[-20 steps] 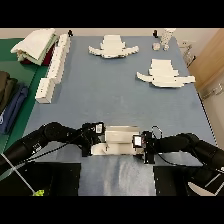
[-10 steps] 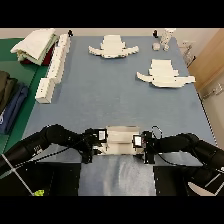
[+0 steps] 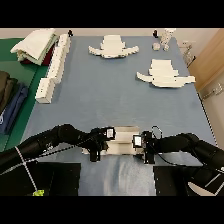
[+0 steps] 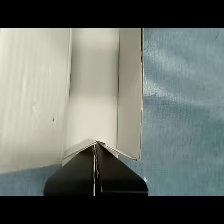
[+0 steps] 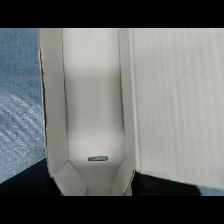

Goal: Fold the box.

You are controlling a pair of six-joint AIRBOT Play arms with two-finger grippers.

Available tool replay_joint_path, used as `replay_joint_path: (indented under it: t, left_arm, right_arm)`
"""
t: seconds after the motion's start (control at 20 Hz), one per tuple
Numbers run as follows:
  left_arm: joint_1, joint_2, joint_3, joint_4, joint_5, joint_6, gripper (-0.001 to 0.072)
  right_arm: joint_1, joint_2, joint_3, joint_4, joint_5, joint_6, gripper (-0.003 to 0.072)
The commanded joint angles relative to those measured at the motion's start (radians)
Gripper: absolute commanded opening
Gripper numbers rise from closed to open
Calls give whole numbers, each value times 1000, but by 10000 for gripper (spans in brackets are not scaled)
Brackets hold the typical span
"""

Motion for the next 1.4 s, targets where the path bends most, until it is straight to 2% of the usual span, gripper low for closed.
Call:
replay_joint_path:
  t: [0.0, 0.2, 0.25, 0.3, 0.35, 1.35]
  left_arm:
    - [-28, -37, 14, -41, 10, 2, 36]
    - [-31, -50, 15, -71, 24, 2, 39]
    - [-31, -50, 15, -71, 27, 2, 103]
    - [-32, -50, 15, -73, 27, 2, 329]
    - [-34, -50, 15, -78, 27, 2, 380]
    - [-40, -50, 15, -77, 53, 2, 380]
  right_arm:
    - [0, 0, 0, 0, 0, 0, 513]
    - [0, 0, 0, 0, 0, 0, 513]
    - [0, 0, 0, 0, 0, 0, 514]
    - [0, 0, 0, 0, 0, 0, 513]
    - [0, 0, 0, 0, 0, 0, 514]
    - [0, -1, 0, 0, 0, 0, 513]
